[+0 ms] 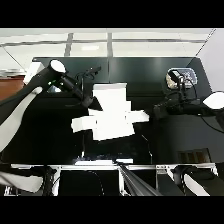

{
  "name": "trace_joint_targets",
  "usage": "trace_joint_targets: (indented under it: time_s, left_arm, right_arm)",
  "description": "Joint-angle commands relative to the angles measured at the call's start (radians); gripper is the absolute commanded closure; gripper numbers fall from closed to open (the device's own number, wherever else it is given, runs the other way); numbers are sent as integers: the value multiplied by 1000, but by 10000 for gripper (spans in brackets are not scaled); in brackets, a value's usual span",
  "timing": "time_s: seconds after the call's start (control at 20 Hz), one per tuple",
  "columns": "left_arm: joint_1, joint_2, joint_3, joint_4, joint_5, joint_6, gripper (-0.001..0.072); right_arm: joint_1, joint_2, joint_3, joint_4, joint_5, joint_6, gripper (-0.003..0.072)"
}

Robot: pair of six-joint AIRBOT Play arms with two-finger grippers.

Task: Fold the box and place the chain.

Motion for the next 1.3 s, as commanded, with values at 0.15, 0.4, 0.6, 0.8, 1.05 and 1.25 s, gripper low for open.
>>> trace_joint_targets:
  time_s: [0.15,0.4,0.6,0.8,1.05,1.25]
  left_arm:
    - [-118,301,-471,-62,556,708,682]
    - [-118,225,-472,-66,631,768,682]
    - [-118,183,-449,-61,662,775,682]
    - [-119,165,-449,-61,657,775,682]
    - [-119,147,-449,-62,636,774,682]
    - [-119,147,-449,-62,613,774,682]
  right_arm:
    - [37,-12,16,-89,-47,-465,-13]
    - [109,-14,-58,-89,-68,-648,-13]
    - [179,-17,-114,-47,-79,-667,-12]
    - [262,-19,-181,-39,-163,-739,-12]
    - [306,-90,-192,-15,-192,-859,-13]
    - [359,-148,-192,-10,-196,-913,-13]
